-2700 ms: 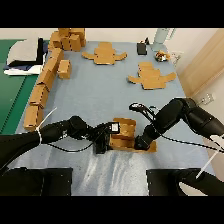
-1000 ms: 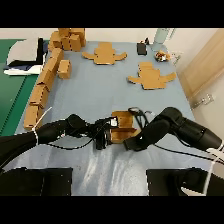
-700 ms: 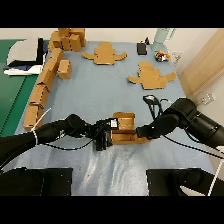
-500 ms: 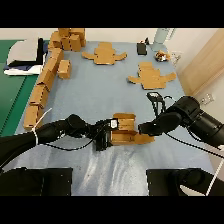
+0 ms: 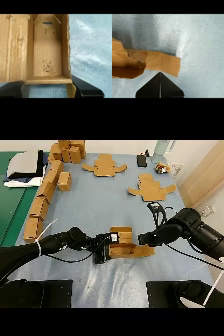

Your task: Fold the box.

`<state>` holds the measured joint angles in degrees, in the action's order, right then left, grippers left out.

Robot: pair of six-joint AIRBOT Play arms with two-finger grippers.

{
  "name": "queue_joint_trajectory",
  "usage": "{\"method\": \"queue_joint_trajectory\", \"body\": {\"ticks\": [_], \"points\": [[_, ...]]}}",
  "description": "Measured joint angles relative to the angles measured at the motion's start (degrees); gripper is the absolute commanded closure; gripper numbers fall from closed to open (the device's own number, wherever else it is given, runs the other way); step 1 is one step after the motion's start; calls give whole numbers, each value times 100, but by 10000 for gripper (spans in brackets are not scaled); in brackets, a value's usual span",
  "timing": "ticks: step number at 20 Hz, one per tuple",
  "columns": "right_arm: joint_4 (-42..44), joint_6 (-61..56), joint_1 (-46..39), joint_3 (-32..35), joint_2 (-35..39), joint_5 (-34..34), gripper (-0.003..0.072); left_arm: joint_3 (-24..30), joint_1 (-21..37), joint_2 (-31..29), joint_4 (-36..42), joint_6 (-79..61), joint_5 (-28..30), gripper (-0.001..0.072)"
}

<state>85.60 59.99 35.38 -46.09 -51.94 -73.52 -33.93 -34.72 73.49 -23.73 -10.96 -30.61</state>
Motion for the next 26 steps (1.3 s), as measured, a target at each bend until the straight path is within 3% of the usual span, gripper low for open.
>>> {"method": "queue_joint_trajectory", "body": {"ticks": [12, 14, 26], "points": [[7, -7, 0, 0, 0, 13, 681, 0, 0, 7, -24, 2, -7, 130], [9, -7, 0, 0, 0, 13, 681, 0, 0, 7, -24, 2, -44, 3], [28, -9, 0, 0, 0, 13, 681, 0, 4, 7, 55, 2, -138, 4]]}}
